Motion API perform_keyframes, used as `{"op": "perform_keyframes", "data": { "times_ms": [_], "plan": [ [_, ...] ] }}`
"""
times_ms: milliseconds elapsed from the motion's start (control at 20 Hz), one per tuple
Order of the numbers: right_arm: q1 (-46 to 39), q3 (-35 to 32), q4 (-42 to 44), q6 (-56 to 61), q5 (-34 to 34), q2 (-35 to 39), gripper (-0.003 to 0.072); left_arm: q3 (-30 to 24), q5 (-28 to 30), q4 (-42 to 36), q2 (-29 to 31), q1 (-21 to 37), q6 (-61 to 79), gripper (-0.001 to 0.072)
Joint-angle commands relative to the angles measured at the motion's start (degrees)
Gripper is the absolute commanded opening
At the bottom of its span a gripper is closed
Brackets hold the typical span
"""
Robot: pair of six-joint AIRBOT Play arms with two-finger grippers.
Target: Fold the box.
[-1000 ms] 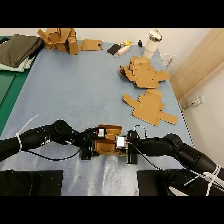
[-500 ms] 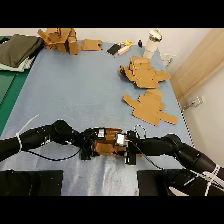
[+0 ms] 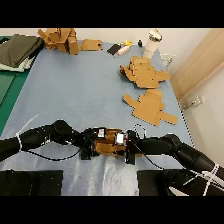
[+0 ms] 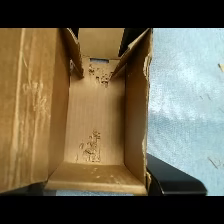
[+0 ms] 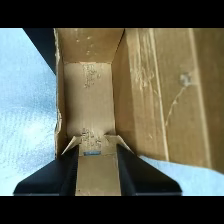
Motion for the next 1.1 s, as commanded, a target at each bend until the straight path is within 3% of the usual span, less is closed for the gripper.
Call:
{"op": "perform_keyframes", "data": {
  "times_ms": [0, 50, 150, 200, 300, 600, 1050],
  "plan": [
    [0.0, 0.1, -4.0, 6.2, -1.4, 0.4, 0.0364, 0.0, 0.0, 0.0, 0.0, 0.0, 0.0, 0.0598],
    [0.0, 0.1, -6.5, 10.3, -2.4, 0.9, 0.0356, 0.0, 0.0, 0.0, 0.0, 0.0, 0.0, 0.0598],
    [0.0, 0.5, -13.4, 24.1, -4.8, 2.8, 0.0093, 0.0, 0.0, 0.0, 0.0, 0.0, 0.0, 0.0598],
    [0.0, 1.2, -17.1, 32.3, -6.5, 3.7, 0.002, 0.0, 0.0, 0.0, 0.0, 0.0, 0.0, 0.0598],
    [0.0, 3.2, -20.9, 47.1, -9.8, 5.3, 0.0003, 0.0, 0.0, 0.0, 0.0, 0.0, 0.0, 0.0598],
    [0.0, 8.3, -21.7, 82.2, -14.7, 8.8, 0.0003, 0.0, 0.4, -0.2, 0.0, 0.0, 0.0, 0.0599],
    [0.0, 8.3, -18.3, 86.6, -14.9, 9.3, 0.0003, 0.0, 0.3, -0.2, 0.0, 0.0, 0.0, 0.0599]
  ]
}}
